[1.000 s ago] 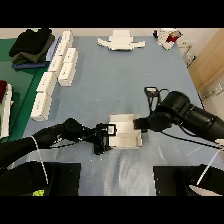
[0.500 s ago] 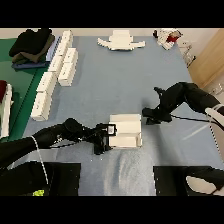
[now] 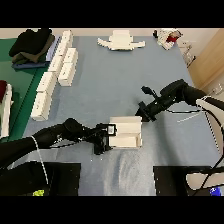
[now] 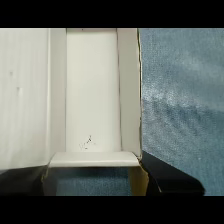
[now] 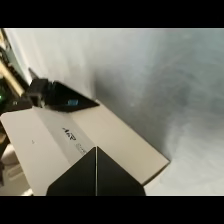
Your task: Fold the box.
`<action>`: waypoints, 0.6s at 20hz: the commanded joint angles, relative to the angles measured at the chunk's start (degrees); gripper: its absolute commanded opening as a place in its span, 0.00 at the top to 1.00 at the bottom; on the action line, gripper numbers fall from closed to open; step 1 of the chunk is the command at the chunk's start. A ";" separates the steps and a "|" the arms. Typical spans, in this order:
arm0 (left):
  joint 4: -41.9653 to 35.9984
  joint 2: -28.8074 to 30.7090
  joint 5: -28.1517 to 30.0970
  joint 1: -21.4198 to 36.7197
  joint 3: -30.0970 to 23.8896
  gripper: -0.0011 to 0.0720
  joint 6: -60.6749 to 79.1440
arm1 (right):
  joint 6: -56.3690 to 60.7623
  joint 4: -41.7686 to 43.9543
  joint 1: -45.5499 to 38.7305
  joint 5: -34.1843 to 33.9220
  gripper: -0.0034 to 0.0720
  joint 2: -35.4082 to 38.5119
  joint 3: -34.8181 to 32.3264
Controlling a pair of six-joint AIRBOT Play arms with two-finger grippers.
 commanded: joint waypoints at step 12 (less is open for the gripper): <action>0.00 -0.02 0.02 -0.02 0.04 0.27 0.02 | -5.35 -25.07 23.10 19.63 0.95 20.11 -1.27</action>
